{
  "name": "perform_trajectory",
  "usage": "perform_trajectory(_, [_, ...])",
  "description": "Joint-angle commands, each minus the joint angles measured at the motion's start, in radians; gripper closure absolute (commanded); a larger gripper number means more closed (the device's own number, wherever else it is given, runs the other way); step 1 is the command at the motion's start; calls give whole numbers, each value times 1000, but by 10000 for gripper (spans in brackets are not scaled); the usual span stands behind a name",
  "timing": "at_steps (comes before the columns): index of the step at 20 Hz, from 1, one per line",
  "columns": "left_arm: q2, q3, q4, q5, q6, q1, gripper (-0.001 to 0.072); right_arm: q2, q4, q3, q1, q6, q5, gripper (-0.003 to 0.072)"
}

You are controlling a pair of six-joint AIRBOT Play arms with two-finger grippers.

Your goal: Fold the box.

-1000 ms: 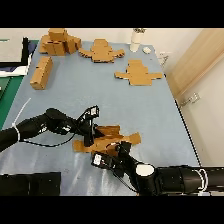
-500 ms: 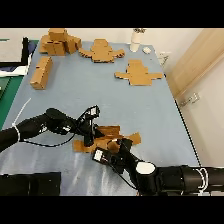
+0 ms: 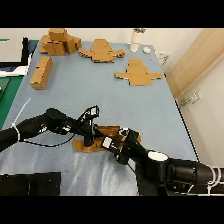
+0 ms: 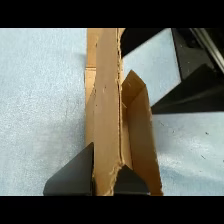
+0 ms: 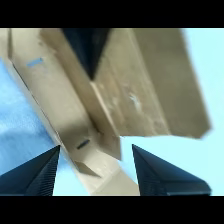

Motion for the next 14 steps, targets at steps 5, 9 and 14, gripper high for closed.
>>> perform_trajectory(5, [-1, 0, 0, 0, 0, 0, 696, 126, 312, -78, -251, -511, 219, -34])
perform_trajectory(9, [-1, 0, 0, 0, 0, 0, 696, 126, 706, -77, -467, -1003, 268, -34])
perform_trajectory(14, [-1, 0, 0, 0, 0, 0, 696, 18, 1212, -53, -719, -1606, 191, -34])
